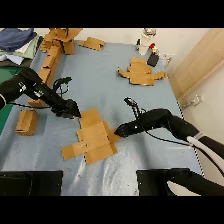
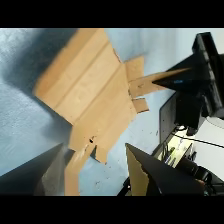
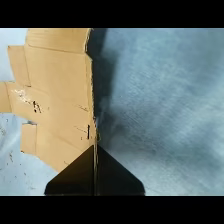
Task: Fold the box.
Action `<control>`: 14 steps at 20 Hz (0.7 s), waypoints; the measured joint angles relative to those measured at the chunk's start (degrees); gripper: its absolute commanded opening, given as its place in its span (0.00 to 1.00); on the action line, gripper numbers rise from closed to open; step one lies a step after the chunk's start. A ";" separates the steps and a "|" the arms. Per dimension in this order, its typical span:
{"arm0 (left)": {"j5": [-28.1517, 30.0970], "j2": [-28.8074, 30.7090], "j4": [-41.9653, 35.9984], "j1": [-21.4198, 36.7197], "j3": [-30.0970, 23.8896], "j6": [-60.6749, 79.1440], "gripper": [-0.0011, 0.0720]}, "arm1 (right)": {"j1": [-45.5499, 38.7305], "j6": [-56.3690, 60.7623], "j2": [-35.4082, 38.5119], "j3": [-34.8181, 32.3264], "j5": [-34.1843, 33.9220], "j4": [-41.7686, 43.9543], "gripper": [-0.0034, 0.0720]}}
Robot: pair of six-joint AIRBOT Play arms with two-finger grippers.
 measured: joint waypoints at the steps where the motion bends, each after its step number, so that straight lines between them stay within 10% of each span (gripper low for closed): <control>1: 0.39 -0.22 0.11 0.22 -0.61 0.31 0.81 | 1.01 -0.13 1.73 -0.79 1.27 -0.09 0.04; 14: 3.58 -10.80 -10.19 -0.50 -4.37 12.61 0.80 | 5.44 2.71 7.17 -3.39 5.44 -1.92 0.04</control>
